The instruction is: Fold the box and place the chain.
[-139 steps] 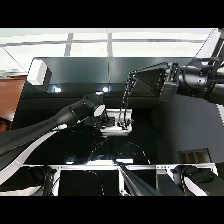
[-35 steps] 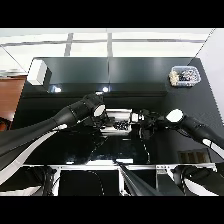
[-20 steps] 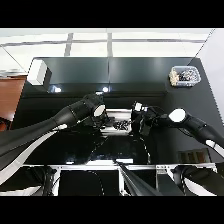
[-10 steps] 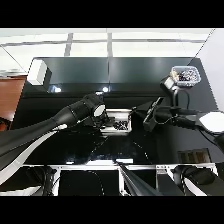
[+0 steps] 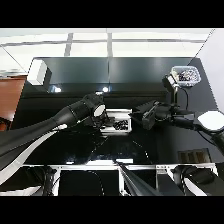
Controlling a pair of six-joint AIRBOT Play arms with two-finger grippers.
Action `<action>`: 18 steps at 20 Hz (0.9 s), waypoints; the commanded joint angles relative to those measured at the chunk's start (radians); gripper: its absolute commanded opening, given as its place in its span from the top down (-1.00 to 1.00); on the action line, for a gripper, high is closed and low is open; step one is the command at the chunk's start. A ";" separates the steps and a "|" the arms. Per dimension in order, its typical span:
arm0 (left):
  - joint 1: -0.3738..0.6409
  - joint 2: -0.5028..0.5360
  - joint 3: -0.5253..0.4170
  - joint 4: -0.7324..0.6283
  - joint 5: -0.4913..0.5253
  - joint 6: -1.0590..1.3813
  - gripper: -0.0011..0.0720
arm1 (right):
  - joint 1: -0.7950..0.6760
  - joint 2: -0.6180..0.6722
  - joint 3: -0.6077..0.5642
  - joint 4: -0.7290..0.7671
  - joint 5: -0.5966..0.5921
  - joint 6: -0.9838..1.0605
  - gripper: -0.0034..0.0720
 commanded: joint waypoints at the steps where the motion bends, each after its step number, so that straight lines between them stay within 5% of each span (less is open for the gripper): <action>1: 0.001 0.000 0.001 -0.003 0.007 0.000 0.89 | -0.114 -0.005 -0.003 -0.065 0.044 0.042 -0.62; 7: 0.002 0.002 0.005 -0.032 0.000 0.041 0.83 | -0.157 -0.005 -0.003 -0.065 0.096 0.061 -0.62; 10: -0.007 0.046 0.012 -0.039 -0.001 0.047 -0.74 | -0.157 -0.005 -0.004 -0.065 0.131 0.061 -0.62; 15: -0.004 0.294 -0.011 0.113 -0.094 0.214 -0.82 | -0.157 -0.005 -0.004 -0.066 0.131 0.069 -0.62; 18: 0.163 0.465 -0.122 0.238 -0.180 0.227 -0.79 | -0.157 -0.005 -0.004 -0.066 0.131 0.069 -0.62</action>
